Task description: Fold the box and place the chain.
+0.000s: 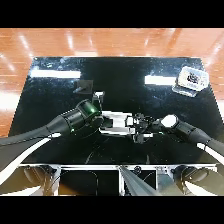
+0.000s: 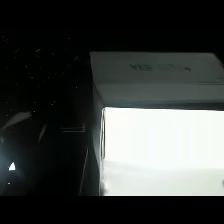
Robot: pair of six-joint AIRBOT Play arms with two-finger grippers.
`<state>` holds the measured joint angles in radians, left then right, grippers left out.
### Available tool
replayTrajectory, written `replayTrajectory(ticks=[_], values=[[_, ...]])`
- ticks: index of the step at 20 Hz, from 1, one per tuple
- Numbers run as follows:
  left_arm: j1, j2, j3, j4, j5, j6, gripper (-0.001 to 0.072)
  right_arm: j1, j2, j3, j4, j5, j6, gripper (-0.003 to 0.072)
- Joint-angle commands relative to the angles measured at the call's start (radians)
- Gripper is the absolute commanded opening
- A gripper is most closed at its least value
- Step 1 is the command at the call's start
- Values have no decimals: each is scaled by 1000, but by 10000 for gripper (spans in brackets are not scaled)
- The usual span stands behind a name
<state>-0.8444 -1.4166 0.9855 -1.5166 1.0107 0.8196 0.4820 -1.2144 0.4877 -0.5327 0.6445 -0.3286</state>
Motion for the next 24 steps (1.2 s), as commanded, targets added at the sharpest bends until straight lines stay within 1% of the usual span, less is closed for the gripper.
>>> replayTrajectory(ticks=[1,8,10,11,15,16,17,24], values=[[0,-5,1,-16,-20,-1,262,0,0,0,5,3,0,603],[-2,-24,1,-36,-35,11,253,0,0,0,5,3,0,603],[-2,-24,1,-37,-50,11,227,0,0,0,5,3,0,603],[-2,-24,1,-37,-50,11,194,0,0,0,5,3,0,603],[-2,-24,1,-41,-50,15,193,0,0,0,5,2,0,603],[-2,-24,1,-41,-50,15,144,0,0,0,5,2,0,603],[-2,-24,1,-45,-51,26,20,0,0,0,5,2,0,603],[-2,-24,1,-48,-45,30,22,0,0,0,8,3,4,604]])
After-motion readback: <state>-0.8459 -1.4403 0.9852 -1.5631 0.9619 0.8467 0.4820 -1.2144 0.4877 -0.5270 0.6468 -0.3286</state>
